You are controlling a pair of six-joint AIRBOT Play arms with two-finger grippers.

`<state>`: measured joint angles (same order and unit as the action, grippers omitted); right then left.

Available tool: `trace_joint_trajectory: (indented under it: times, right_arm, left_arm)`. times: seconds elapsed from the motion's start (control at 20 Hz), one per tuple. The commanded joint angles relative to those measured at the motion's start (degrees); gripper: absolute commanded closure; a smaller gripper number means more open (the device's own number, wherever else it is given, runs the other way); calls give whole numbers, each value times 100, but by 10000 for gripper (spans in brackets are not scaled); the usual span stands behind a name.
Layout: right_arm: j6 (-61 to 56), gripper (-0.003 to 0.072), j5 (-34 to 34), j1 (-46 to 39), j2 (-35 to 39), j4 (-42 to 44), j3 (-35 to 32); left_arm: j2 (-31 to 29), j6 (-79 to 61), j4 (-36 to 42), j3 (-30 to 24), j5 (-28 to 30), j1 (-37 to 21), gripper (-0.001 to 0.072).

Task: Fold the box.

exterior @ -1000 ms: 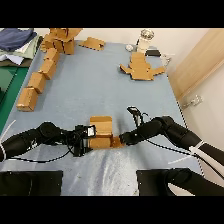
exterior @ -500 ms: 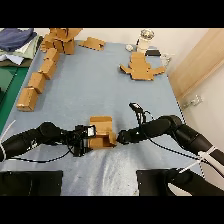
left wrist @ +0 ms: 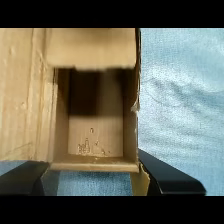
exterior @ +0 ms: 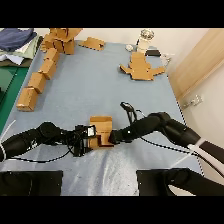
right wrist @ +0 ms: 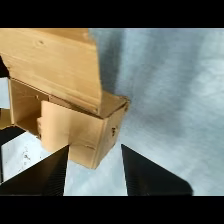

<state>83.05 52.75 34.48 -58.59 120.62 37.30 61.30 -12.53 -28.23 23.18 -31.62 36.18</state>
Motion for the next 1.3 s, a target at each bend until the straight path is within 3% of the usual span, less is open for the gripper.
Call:
trace_joint_trajectory:
  times: [0.0,0.3,0.4,0.5,0.6,0.7,0.75,0.9,0.95,1.0,1.25]
  right_arm:
    - [-1128,173,103,601,-732,-1014,614]
    - [-3084,191,1353,1464,-1803,-2778,1788]
    - [-3447,191,1862,1543,-2063,-3027,2083]
    - [-3670,193,1930,1543,-2229,-3016,2190]
    - [-3818,330,1939,1563,-2306,-2990,2203]
    - [-3827,625,1978,1600,-2306,-2986,2203]
    - [-3825,683,2004,1631,-2308,-2949,2203]
    - [-3829,680,1919,1779,-2297,-2903,2203]
    - [-3895,500,1910,1818,-2280,-2885,2205]
    - [-3915,259,1919,1838,-2247,-2872,2208]
    - [-4076,243,1993,1821,-1779,-2719,2216]
  left_arm:
    - [2,-2,-2,-4,0,2,321]
    - [2,-2,-2,-4,2,2,320]
    - [2,-2,-4,-2,0,2,321]
    - [2,-2,-2,-4,0,2,321]
    - [2,-2,-4,-4,0,2,321]
    - [2,-2,-2,-2,0,2,321]
    - [2,-2,-2,-4,0,2,321]
    - [2,-2,-4,-4,0,2,320]
    - [2,-2,-2,-2,0,2,321]
    - [2,-2,-2,-4,0,2,321]
    - [2,-2,-2,-2,0,2,321]
